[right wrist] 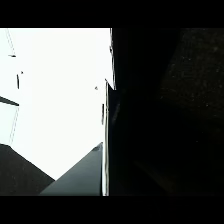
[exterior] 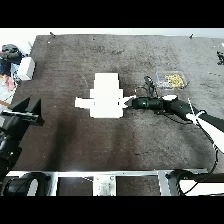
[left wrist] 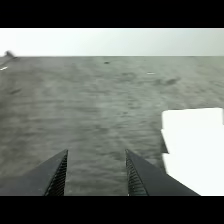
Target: Fold the box and place the chain.
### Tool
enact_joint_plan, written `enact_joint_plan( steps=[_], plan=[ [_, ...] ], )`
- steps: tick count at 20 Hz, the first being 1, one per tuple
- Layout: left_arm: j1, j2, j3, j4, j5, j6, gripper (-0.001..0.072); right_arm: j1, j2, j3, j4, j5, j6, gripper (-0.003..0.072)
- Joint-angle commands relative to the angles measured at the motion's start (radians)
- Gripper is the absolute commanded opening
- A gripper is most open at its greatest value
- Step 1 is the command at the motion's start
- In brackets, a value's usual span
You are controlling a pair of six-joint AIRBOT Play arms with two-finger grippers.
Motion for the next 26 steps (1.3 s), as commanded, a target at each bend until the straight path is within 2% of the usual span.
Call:
enact_joint_plan(
  steps=[1, 2, 4, 7, 8, 12, 14, 16, 18, 20, 22, 24, 26],
  plan=[
    [0.0, -0.151, 0.093, -0.007, -0.129, 0.051, 0.0388, 0.001, 0.001, 0.001, 0.0, -0.003, -0.012, 0.0007],
    [0.0, -0.228, 0.128, -0.007, -0.165, 0.067, 0.0388, 0.001, 0.001, 0.001, 0.0, -0.003, -0.012, 0.0008],
    [0.0, -0.407, 0.22, -0.005, -0.247, 0.092, 0.0448, 0.001, 0.001, 0.001, 0.0, -0.003, -0.016, 0.0008],
    [0.0, -0.681, 0.388, -0.001, -0.394, 0.167, 0.0452, 0.001, 0.001, 0.001, -0.01, -0.003, -0.023, 0.0008],
    [0.0, -0.768, 0.447, 0.005, -0.435, 0.195, 0.0553, 0.001, 0.001, 0.001, -0.01, -0.003, -0.023, 0.0008],
    [-0.013, -1.103, 0.72, 0.106, -0.569, 0.121, 0.0569, 0.001, 0.001, 0.001, -0.015, -0.003, -0.038, 0.0008],
    [-0.069, -1.255, 0.884, 0.265, -0.579, -0.022, 0.0569, 0.002, 0.001, 0.001, -0.026, -0.003, -0.038, 0.0008],
    [-0.13, -1.384, 1.053, 0.404, -0.582, -0.183, 0.0569, 0.002, 0.001, 0.001, -0.026, -0.007, -0.038, 0.0008],
    [-0.152, -1.495, 1.203, 0.451, -0.597, -0.303, 0.0569, 0.002, 0.001, 0.001, -0.026, -0.007, -0.038, 0.0008],
    [-0.151, -1.61, 1.363, 0.459, -0.691, -0.353, 0.0569, 0.002, 0.001, 0.001, -0.024, -0.006, -0.038, 0.0008],
    [-0.152, -1.719, 1.521, 0.53, -0.805, -0.447, 0.0569, 0.002, 0.001, 0.001, -0.025, -0.005, -0.038, 0.0008],
    [-0.152, -1.823, 1.655, 0.591, -0.896, -0.53, 0.0569, 0.001, 0.001, 0.001, -0.026, -0.002, -0.038, 0.0009],
    [-0.152, -1.907, 1.749, 0.595, -0.982, -0.571, 0.0569, 0.001, 0.001, 0.001, -0.026, 0.001, -0.038, 0.0009]
  ],
)
